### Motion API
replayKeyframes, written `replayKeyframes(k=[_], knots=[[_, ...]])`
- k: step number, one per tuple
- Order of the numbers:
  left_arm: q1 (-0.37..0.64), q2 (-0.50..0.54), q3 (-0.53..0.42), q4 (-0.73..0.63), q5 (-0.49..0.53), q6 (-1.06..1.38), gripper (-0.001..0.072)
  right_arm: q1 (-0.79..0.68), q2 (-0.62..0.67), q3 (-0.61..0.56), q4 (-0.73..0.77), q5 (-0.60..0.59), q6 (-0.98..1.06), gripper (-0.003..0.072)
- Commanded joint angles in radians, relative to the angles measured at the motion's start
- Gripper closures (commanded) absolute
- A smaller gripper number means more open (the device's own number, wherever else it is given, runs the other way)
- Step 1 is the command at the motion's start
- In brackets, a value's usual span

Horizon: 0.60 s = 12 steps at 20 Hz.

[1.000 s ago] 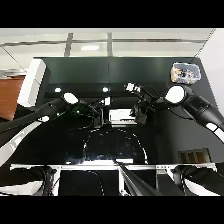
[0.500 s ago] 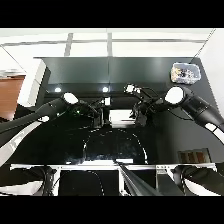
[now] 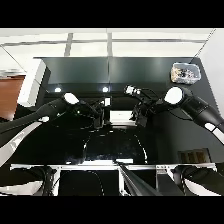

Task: Fold the box and place the chain.

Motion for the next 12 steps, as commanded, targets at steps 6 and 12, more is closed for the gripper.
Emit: replayKeyframes(k=[6, 12], knots=[[0.0, 0.0, 0.001, 0.001, 0.007, -0.001, 0.0227, 0.0, -0.021, -0.001, 0.002, 0.01, 0.003, 0.0423], [0.001, 0.0, 0.001, 0.001, 0.006, -0.001, 0.0226, 0.0, -0.025, 0.004, 0.003, 0.024, 0.014, 0.0423]])
